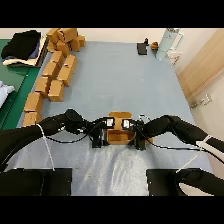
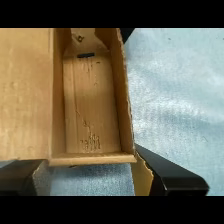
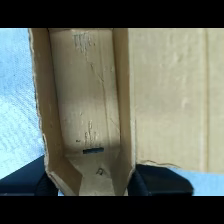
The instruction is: Fold the box.
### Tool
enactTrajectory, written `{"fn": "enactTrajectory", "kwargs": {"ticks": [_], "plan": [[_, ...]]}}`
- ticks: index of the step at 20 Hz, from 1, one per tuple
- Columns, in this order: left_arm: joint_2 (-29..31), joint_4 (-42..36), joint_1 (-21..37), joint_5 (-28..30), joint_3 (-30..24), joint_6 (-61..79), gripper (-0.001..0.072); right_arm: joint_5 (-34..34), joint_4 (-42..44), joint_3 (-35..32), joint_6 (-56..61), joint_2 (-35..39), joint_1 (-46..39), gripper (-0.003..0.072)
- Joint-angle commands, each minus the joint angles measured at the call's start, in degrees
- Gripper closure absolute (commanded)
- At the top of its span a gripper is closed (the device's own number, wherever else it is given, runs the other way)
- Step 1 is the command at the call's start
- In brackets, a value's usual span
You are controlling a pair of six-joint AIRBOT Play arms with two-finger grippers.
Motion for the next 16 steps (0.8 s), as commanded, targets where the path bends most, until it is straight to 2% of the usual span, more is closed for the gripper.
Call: {"fn": "enactTrajectory", "kwargs": {"ticks": [1,6,7,8,16], "plan": [[-0.3,1.2,-0.5,1.1,0.3,-1.3,0.0136,0.0,0.0,0.0,0.0,0.0,0.0,0.0235],[-1.0,3.6,-1.0,1.6,1.2,-4.7,0.0142,0.0,0.0,0.0,0.0,0.0,0.0,0.0235],[-1.0,3.8,-1.3,2.1,1.3,-5.0,0.0233,0.0,0.0,0.0,0.0,0.0,0.0,0.0235],[-1.0,3.8,-1.3,2.2,1.3,-5.1,0.0245,0.0,0.0,0.0,0.0,0.0,0.0,0.0235],[-1.0,3.8,-1.3,2.9,1.3,-5.0,0.0245,0.0,0.0,0.0,0.0,0.0,0.0,0.0235]]}}
